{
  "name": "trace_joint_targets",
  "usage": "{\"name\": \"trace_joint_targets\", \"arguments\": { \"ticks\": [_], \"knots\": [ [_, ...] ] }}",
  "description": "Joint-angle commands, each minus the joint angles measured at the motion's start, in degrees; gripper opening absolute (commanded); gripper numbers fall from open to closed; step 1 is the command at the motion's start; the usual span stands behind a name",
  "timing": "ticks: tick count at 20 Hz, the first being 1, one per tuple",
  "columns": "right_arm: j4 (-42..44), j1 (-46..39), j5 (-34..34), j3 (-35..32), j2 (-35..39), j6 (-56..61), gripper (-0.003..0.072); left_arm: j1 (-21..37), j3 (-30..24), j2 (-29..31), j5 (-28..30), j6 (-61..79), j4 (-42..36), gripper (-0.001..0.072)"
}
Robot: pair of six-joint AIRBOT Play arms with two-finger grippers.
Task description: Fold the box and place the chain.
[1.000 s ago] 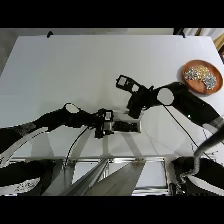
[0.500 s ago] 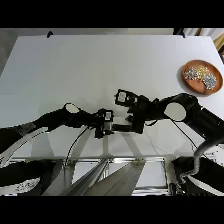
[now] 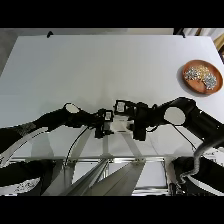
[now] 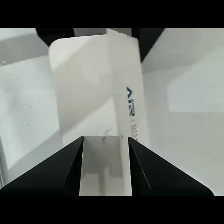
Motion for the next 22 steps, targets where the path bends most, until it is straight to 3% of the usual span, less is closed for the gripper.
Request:
{"name": "trace_joint_targets", "arguments": {
  "ticks": [1,12,22],
  "knots": [
    [-0.4,0.4,0.5,-0.2,0.0,-1.1,0.0323,0.0,0.0,0.0,0.0,0.0,0.0,0.0273],
    [-3.0,0.4,-3.0,-1.7,0.0,-1.0,0.0317,0.0,0.0,0.0,0.0,0.0,0.0,0.0273],
    [-4.1,0.4,-4.8,-2.3,-0.1,-0.4,0.0236,0.0,0.0,0.0,0.0,0.0,0.0,0.0273]
  ]
}}
